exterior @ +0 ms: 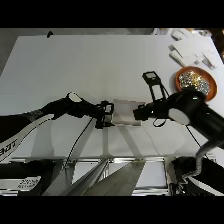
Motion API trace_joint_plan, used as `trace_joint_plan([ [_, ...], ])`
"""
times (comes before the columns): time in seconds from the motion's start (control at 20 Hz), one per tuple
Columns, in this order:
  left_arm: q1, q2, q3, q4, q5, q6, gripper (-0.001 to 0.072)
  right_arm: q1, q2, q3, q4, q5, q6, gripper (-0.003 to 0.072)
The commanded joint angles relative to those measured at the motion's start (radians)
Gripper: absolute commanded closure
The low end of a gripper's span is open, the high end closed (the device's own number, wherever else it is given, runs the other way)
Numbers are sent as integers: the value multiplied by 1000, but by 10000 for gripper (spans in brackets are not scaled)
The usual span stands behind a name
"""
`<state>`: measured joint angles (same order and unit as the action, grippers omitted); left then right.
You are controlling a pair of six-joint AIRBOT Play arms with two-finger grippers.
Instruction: Fold the box and place the chain.
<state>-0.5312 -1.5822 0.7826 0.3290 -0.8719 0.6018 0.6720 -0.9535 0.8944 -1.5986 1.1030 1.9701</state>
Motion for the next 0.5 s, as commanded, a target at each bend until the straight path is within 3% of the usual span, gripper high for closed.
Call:
trace_joint_plan([
  [0.0, 0, 0, 1, 0, 0, 0, 514, -105, 52, 137, -5, 59, -173, 473],
  [0.2, 0, 0, 1, 0, 0, 0, 514, -445, -6, 243, 8, 29, -315, 472],
  [0.45, 0, 0, 1, 0, 0, 0, 514, -734, -163, 251, 9, -88, -457, 471],
])
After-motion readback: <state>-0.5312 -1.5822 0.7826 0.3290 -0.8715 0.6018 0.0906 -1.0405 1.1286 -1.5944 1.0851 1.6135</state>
